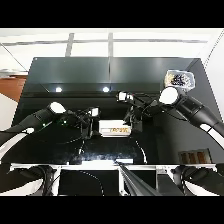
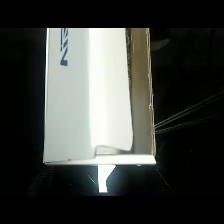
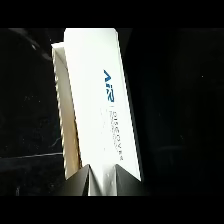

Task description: Fold the box and place the chain.

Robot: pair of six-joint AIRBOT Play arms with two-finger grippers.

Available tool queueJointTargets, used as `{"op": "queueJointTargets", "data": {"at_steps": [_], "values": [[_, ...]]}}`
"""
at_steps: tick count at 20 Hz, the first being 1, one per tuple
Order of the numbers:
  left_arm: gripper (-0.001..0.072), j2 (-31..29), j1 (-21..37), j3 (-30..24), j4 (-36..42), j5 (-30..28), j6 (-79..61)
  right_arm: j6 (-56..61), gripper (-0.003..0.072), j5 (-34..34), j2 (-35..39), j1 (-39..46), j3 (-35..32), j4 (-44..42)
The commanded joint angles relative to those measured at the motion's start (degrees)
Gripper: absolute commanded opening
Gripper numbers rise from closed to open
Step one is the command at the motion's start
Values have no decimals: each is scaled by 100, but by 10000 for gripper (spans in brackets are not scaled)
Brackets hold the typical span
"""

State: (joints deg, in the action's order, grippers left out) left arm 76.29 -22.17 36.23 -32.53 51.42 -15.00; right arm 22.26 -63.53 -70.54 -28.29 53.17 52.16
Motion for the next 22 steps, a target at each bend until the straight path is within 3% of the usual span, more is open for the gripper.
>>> {"op": "queueJointTargets", "data": {"at_steps": [1, 22], "values": [[401, 4, -4, 0, 0, 0, -2, 52, 182, -74, -2, -4, 0, 0], [401, 4, -4, 0, 0, 0, 0, 581, 181, 83, -4, -339, 0, 533]]}}
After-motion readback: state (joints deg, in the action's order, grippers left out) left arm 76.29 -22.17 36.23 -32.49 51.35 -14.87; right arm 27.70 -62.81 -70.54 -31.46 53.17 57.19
